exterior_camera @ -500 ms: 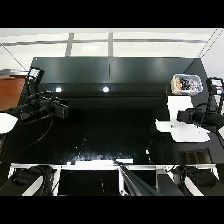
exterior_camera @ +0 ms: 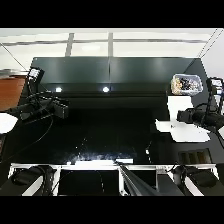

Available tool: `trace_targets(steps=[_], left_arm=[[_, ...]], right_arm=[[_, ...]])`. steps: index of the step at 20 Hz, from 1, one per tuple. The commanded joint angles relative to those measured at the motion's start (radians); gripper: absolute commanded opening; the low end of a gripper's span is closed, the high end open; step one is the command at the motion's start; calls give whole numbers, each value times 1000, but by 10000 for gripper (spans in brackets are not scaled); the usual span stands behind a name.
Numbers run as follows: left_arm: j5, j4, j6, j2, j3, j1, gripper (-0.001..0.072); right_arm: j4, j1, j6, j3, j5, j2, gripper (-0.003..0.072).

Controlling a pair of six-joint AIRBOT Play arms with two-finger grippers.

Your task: Fold the box and place the chain.

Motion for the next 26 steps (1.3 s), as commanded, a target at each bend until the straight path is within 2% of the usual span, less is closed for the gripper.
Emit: trace_targets(steps=[1,4,7,10,11,12,13,15,17,18,20,22,24,26], left_arm=[[0,0,0,0,0,-1,32],[6,0,0,0,0,-1,32],[130,0,0,-6,0,-1,32],[161,-32,0,-14,0,-1,32],[159,-32,0,-14,0,-1,32],[152,-32,0,-14,0,-1,32],[130,-42,0,-14,0,-1,32],[148,-64,0,-14,0,-1,33],[155,-96,0,-14,0,-2,34],[158,-103,0,-14,0,-1,93],[159,-106,-8,-15,0,-3,703],[152,-111,-11,-15,0,-3,707],[156,-117,-11,-16,0,-3,707],[154,-117,-11,-16,0,-3,706]], right_arm=[[0,1,0,0,0,0,22],[0,1,0,-1,-38,0,22],[-21,-2,0,-1,-176,0,23],[28,-2,0,-1,-216,0,25],[34,-2,1,-1,-222,0,247],[29,-2,1,-2,-222,-1,720],[-19,-4,58,-2,-195,-11,709],[-156,-52,178,-2,-51,-61,710],[-193,-207,109,3,-4,-118,710],[-189,-315,62,18,-14,-142,710],[-184,-576,4,65,-57,-183,711],[-119,-859,-95,114,-108,-255,720],[52,-1129,-218,156,-76,-370,720],[448,-1363,-517,197,19,-494,720]])
